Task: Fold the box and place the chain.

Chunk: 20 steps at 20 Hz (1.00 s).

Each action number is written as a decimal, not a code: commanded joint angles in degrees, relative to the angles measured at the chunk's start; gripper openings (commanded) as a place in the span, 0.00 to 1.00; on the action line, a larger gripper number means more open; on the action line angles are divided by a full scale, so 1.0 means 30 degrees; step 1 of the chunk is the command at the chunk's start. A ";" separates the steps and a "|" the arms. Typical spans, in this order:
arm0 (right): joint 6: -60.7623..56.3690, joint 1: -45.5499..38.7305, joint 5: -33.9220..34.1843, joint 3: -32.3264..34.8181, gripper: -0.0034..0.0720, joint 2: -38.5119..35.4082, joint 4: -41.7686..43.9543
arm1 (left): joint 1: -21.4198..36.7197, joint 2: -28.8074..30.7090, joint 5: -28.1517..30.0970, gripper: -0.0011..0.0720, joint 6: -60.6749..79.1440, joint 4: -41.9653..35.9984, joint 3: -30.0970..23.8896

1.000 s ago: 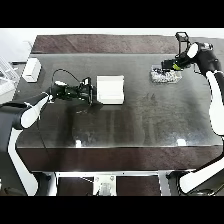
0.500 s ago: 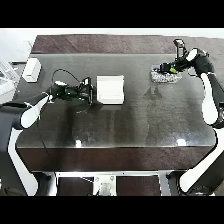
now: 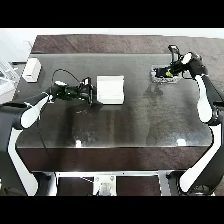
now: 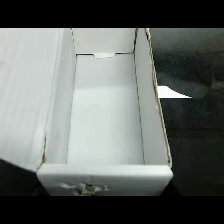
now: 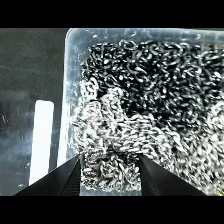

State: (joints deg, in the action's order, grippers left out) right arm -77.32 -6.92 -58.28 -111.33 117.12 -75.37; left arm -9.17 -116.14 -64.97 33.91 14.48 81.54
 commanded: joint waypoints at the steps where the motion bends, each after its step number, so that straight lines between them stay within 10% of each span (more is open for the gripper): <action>1: 0.0007 0.0022 -0.0430 -0.0007 0.56 0.0590 -0.0022 | 0.0015 0.0000 0.0007 0.33 0.0007 0.0000 -0.0007; 5: -0.0015 0.0022 -0.0517 -0.0546 0.05 0.0678 -0.0015 | 0.0015 0.0000 0.0007 0.33 0.0007 0.0000 -0.0007; 20: -0.0204 0.1792 -0.2550 -0.1967 0.05 -0.6353 -0.2463 | 0.0015 0.0000 0.0168 0.33 0.0007 0.0000 -0.0007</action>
State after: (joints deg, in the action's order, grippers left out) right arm -77.87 -3.16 -64.73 -117.16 102.59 -81.56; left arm -9.15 -116.14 -64.77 33.93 14.48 81.54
